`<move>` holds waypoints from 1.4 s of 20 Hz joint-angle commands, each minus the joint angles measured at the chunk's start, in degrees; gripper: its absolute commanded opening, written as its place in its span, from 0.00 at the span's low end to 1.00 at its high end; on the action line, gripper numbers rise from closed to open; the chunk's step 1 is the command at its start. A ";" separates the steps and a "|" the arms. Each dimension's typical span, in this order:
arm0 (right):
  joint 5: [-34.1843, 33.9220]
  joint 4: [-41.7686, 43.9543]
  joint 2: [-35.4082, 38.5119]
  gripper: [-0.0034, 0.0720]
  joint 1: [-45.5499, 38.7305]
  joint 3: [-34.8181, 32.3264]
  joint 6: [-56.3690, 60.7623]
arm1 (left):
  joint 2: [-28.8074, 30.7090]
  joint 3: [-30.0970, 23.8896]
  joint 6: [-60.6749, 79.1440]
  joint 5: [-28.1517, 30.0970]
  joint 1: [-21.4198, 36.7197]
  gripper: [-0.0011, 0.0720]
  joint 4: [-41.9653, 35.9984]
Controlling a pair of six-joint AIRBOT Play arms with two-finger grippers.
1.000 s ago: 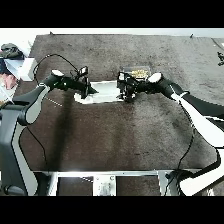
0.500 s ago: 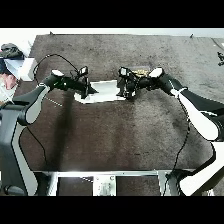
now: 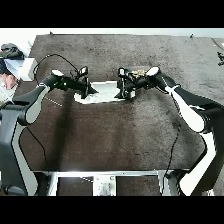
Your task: Fold the box and place the chain.
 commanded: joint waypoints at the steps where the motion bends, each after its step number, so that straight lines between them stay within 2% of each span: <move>1: 3.69 1.53 -2.36 0.84 0.02 2.12 0.13 | -0.02 0.00 0.00 0.07 -0.02 0.03 0.02; 13: 4.04 2.40 -5.03 0.83 0.04 2.16 -2.05 | -0.02 0.00 0.00 0.07 -0.02 0.03 0.00; 19: 6.67 2.32 -7.93 0.83 0.31 6.38 -1.79 | -0.02 0.00 0.00 0.07 -0.02 0.03 0.02; 28: 6.80 -0.26 -8.17 0.82 0.31 6.56 -1.60 | -0.02 0.00 0.00 0.07 -0.02 0.03 0.02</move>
